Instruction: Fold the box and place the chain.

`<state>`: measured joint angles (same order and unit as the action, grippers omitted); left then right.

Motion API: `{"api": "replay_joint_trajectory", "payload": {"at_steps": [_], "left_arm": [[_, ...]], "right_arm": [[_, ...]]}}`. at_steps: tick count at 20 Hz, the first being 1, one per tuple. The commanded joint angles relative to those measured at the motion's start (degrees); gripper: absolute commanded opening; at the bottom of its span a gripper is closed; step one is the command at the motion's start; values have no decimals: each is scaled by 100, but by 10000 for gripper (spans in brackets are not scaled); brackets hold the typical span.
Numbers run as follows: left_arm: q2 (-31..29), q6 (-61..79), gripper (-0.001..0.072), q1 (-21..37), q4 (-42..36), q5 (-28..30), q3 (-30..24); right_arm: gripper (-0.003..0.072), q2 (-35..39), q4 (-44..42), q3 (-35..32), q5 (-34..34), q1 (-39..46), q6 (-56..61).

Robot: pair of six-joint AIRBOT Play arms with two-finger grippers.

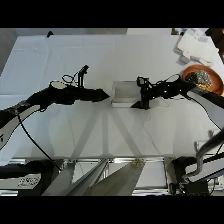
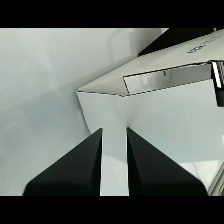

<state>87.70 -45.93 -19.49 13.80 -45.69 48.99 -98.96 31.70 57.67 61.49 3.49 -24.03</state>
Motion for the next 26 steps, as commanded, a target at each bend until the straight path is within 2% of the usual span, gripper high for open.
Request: {"api": "replay_joint_trajectory", "payload": {"at_steps": [1,5,6,7,11,14,26], "left_arm": [[-2,146,176,0,-127,-2,2],[0,487,178,-2,-140,-46,2],[0,533,186,-2,-140,-57,2],[2,658,233,-2,-140,-57,2],[2,815,247,-2,-162,-96,2],[2,887,478,-4,-306,-48,2],[173,887,479,-297,-481,223,2]], "right_arm": [[591,2,-4,4,0,-2,0],[591,2,-7,4,2,-2,0],[591,2,-4,4,0,-2,0],[591,2,-7,4,0,-2,0],[591,2,-7,4,2,-2,0],[591,2,-7,4,0,-2,0],[591,2,-7,4,0,-2,0]]}}
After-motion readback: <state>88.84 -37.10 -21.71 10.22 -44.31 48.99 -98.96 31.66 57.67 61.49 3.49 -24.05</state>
